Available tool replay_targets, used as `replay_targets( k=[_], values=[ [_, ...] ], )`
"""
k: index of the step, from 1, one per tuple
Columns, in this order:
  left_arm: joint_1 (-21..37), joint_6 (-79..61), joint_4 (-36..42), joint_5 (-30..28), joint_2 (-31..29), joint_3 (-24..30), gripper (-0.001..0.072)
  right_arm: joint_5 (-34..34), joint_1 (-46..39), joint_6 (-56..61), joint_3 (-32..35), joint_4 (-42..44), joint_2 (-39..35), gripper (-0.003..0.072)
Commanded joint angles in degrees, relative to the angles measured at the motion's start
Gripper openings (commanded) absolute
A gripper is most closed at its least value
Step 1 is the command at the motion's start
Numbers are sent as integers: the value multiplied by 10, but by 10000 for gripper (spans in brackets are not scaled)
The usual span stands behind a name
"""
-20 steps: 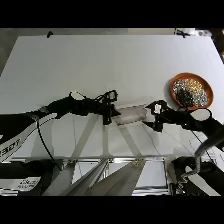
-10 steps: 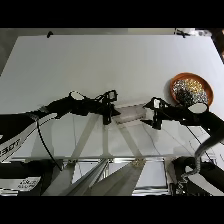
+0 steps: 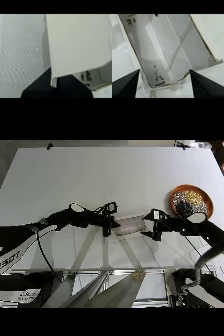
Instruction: Fold the box and place the chain.
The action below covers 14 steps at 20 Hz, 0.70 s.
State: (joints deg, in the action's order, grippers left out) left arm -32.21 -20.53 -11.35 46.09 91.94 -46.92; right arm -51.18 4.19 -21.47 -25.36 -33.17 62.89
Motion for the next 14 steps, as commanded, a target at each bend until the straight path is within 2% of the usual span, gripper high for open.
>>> replay_targets(
  k=[1, 14],
  values=[
    [0, 0, 0, 0, 0, 0, 13, -8, -13, 22, -4, -14, -7, 691],
    [0, 0, 0, 0, 0, 0, 13, -15, -34, 21, -16, -13, -7, 691]
  ],
)
